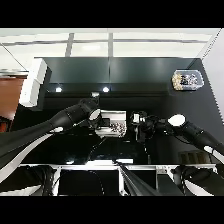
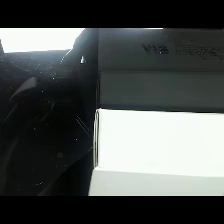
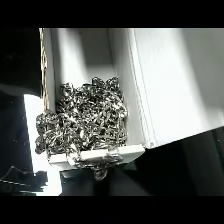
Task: Fold the box and place the chain.
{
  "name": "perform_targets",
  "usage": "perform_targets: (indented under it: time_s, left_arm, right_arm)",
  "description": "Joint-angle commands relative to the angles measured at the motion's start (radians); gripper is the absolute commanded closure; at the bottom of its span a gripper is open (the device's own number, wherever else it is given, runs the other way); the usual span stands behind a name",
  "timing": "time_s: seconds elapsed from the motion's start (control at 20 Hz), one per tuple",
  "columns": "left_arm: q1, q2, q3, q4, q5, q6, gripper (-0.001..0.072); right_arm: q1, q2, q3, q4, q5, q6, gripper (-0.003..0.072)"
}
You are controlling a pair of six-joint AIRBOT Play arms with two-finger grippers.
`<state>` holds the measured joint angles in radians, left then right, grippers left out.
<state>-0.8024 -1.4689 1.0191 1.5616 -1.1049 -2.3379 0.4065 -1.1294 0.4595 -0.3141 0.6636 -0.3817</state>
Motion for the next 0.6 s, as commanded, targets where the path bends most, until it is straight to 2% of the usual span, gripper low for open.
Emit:
perform_targets:
  time_s: [0.0,0.2,0.4,0.55]
  left_arm:
    - [0.0,-0.001,0.0,0.0,0.0,0.0,0.0675]
    - [0.0,-0.001,0.0,0.0,0.0,0.0,0.0675]
    - [0.001,-0.001,0.0,0.0,0.001,0.0,0.0675]
    - [0.0,-0.001,0.0,0.0,0.001,0.0,0.0675]
  right_arm:
    - [0.001,0.0,0.0,0.003,0.002,0.0,0.0669]
    - [0.0,0.002,0.0,0.003,-0.001,0.051,0.0669]
    - [-0.002,0.05,0.0,-0.027,-0.022,0.227,0.0669]
    - [-0.003,0.116,0.0,-0.11,-0.031,0.356,0.0669]
